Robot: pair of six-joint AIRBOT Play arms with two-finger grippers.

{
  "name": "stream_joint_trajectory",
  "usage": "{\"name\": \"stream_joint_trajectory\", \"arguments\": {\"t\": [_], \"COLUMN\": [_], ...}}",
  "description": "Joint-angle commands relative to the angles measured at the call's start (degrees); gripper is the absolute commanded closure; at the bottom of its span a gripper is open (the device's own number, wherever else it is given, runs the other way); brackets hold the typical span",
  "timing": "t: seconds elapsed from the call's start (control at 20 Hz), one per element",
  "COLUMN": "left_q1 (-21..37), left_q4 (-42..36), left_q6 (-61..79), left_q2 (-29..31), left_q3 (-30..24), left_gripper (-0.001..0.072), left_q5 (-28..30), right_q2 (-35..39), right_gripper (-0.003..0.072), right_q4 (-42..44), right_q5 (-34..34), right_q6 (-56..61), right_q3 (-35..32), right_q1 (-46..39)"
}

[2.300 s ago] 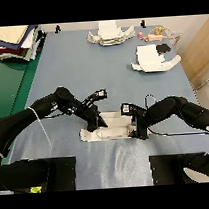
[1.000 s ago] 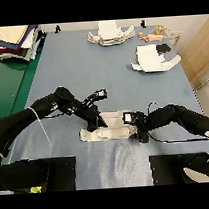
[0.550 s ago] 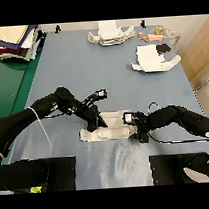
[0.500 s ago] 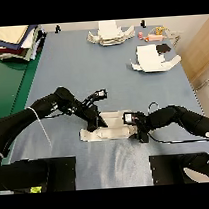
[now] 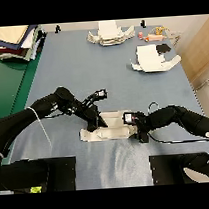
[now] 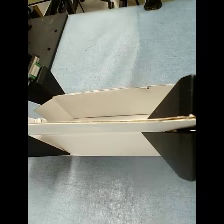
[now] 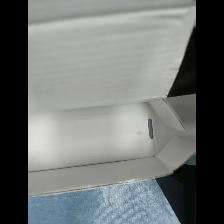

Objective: Fold the box.

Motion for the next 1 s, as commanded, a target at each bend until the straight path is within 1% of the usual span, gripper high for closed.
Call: {"name": "stream_joint_trajectory", "arguments": {"t": [0.0, 0.25, 0.55, 0.6, 0.65, 0.7, 0.85, 0.95], "left_q1": [0.00, -0.02, 0.00, 0.00, 0.00, 0.02, 0.04, 0.11], "left_q4": [0.00, -0.63, -2.14, -2.14, -2.45, -2.95, -2.95, -2.12], "left_q6": [0.02, 0.02, 0.00, 0.02, 0.00, -0.04, -0.74, -4.42], "left_q2": [0.04, 0.04, 0.09, 0.09, 0.09, 0.09, 0.11, 0.48], "left_q3": [0.07, 0.04, 0.07, 0.07, 0.07, 0.07, 0.07, 0.07], "left_gripper": [0.0693, 0.0693, 0.0691, 0.0641, 0.0361, 0.0218, 0.0220, 0.0220], "left_q5": [0.00, -0.02, -1.42, -1.42, -1.25, -1.29, -1.92, -3.34], "right_q2": [0.00, 0.00, 0.00, 0.00, 0.00, 0.00, 0.00, 0.00], "right_gripper": [0.0247, 0.0246, 0.0246, 0.0247, 0.0247, 0.0247, 0.0247, 0.0246], "right_q4": [0.02, 0.02, 0.02, 0.02, 0.02, 0.02, 0.02, 0.02], "right_q5": [-0.04, -0.04, -0.04, -0.04, -0.04, -0.04, -0.04, -0.04], "right_q6": [0.02, 0.02, 0.02, 0.02, 0.02, 0.02, 0.02, 0.02], "right_q3": [-0.02, -0.02, -0.02, -0.02, -0.02, -0.02, -0.02, 0.00], "right_q1": [0.02, 0.02, 0.02, 0.02, 0.02, 0.02, 0.02, 0.02]}}
